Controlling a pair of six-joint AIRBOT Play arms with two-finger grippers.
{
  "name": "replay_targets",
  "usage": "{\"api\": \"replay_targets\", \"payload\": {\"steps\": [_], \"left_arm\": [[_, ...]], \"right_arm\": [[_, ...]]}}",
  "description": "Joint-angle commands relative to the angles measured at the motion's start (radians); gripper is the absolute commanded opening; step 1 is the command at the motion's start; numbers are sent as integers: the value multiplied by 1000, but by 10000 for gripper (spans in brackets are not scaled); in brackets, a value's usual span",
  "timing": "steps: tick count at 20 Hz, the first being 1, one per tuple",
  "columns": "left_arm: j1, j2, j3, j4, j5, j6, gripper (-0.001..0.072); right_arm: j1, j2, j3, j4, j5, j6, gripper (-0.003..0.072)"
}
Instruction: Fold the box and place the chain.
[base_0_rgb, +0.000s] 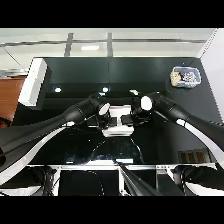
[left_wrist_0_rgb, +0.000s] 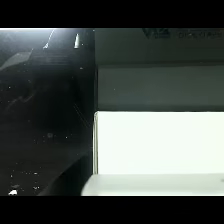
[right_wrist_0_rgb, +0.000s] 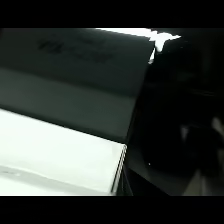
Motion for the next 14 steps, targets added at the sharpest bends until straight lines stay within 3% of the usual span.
{"api": "replay_targets", "payload": {"steps": [1,13,14], "left_arm": [[0,0,0,-1,-2,2,26],[0,0,0,0,-2,2,26],[0,0,0,0,-2,2,26]], "right_arm": [[59,-1,17,-135,11,199,251],[67,-10,14,-127,82,220,224],[67,-15,14,-121,82,219,31]]}}
